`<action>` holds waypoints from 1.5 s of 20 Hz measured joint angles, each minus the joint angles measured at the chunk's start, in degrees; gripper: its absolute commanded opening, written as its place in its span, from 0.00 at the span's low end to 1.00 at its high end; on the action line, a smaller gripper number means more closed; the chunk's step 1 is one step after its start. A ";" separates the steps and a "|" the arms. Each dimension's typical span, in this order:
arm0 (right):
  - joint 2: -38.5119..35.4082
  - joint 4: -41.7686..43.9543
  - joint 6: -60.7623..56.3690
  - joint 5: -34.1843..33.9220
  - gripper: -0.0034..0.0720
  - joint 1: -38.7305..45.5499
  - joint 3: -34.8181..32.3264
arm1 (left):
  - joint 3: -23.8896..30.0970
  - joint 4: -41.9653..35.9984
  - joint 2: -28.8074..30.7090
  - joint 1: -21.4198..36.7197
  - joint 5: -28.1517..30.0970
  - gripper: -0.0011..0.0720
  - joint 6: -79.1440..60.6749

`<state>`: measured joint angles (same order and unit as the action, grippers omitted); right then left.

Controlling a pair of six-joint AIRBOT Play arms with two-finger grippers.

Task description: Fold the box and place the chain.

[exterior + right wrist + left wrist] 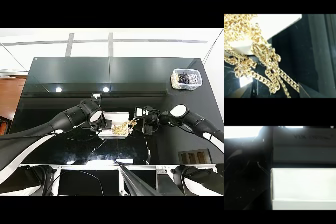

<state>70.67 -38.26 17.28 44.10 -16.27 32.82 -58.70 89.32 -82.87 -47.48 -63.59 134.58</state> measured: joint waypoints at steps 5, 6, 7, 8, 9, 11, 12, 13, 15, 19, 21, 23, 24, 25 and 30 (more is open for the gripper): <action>1.55 0.35 0.44 -1.68 0.97 -1.99 0.35 | 0.00 0.00 0.00 0.00 0.02 0.06 -0.02; 1.79 0.48 0.35 -1.95 0.97 -2.23 0.42 | 0.00 -0.02 0.00 0.00 0.02 0.06 -0.02; 1.90 0.55 0.09 -2.10 0.97 -2.43 0.46 | 0.00 -0.02 0.00 0.00 0.02 0.06 -0.02; 2.01 0.55 -0.26 -2.29 0.96 -2.54 0.52 | 0.00 0.00 0.00 0.00 0.02 0.06 -0.02; 2.14 0.57 -0.57 -2.40 0.96 -2.62 0.57 | 0.00 0.00 0.00 0.00 0.02 0.06 -0.02; 2.25 0.55 -1.31 -2.64 0.96 -2.71 0.59 | 0.00 -0.02 0.00 0.00 0.02 0.06 0.00; 2.25 0.48 -1.64 -2.71 0.93 -2.78 0.59 | 0.00 0.00 0.00 0.00 0.02 0.06 -0.02; 2.29 0.42 -2.05 -2.71 0.70 -2.82 0.59 | 0.00 0.00 0.00 0.00 0.02 0.06 -0.02; 2.29 -0.20 -2.56 -1.97 0.45 -2.82 0.61 | 0.00 -0.02 0.00 0.00 0.02 0.06 -0.02; 2.25 -3.04 -4.33 0.52 0.15 -2.82 0.66 | 0.00 0.00 0.00 0.00 0.02 0.06 -0.02; 1.99 -4.22 -6.19 1.16 0.12 -2.82 0.70 | 0.00 -0.02 0.00 0.00 0.04 0.06 0.00; 0.98 -5.51 -8.20 1.29 0.11 -2.82 0.70 | 0.00 0.00 0.00 0.00 0.04 0.06 -0.02; 0.24 -5.73 -9.38 1.33 0.11 -2.82 0.72 | 0.00 -0.02 0.00 0.00 0.07 0.06 -0.02; -0.68 -5.53 -10.73 1.33 0.11 -2.82 0.76 | 0.00 0.00 0.00 0.00 0.11 0.06 -0.02; -7.72 -5.57 -18.36 1.99 0.11 -2.82 0.81 | 0.00 0.00 0.00 0.00 0.46 0.06 0.00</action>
<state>62.96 -43.83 -1.08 46.09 -19.09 33.63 -58.70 89.32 -82.87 -47.48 -63.13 134.58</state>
